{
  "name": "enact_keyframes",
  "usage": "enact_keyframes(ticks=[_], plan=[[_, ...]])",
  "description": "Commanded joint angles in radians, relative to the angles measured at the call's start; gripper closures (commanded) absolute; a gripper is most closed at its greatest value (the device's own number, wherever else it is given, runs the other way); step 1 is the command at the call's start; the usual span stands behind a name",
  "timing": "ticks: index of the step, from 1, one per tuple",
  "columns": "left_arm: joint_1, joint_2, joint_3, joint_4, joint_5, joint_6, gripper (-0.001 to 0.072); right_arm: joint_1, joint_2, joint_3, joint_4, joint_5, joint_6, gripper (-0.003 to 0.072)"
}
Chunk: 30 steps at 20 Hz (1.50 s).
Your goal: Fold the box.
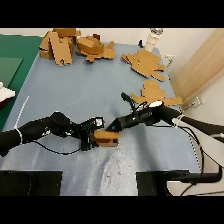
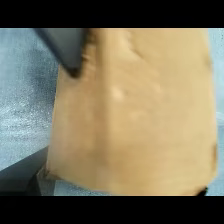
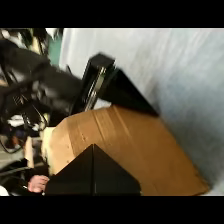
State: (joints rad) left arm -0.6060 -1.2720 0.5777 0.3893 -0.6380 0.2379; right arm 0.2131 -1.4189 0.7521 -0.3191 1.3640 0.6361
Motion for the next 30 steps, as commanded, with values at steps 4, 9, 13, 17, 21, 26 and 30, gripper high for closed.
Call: enact_keyframes(ticks=[4,9,13,17,21,26,30], plan=[[0.001,0.0,0.001,0.0,0.0,0.0,0.0075,0.16,0.255,-0.114,-0.175,-0.376,-0.092,0.0687],[0.001,0.0,0.001,0.0,0.0,0.0,0.0075,0.306,0.391,-0.116,-0.305,-0.536,-0.111,0.0686],[0.001,0.0,0.001,0.0,0.0,0.0,0.0075,0.458,0.486,-0.12,-0.673,-0.591,0.046,0.0686],[0.001,0.0,0.001,0.0,0.0,0.0,0.0075,0.551,0.531,-0.134,-0.994,-0.595,0.196,0.0686],[0.001,0.0,0.001,0.0,0.0,0.0,0.0075,0.628,0.575,-0.132,-1.138,-0.603,0.253,0.0687],[0.001,0.0,0.001,0.0,0.0,0.0,0.0075,0.67,0.591,-0.132,-1.241,-0.605,0.325,0.0685],[0.001,0.0,0.001,0.0,0.0,0.0,0.0075,0.67,0.591,-0.128,-1.205,-0.595,0.325,0.058]])
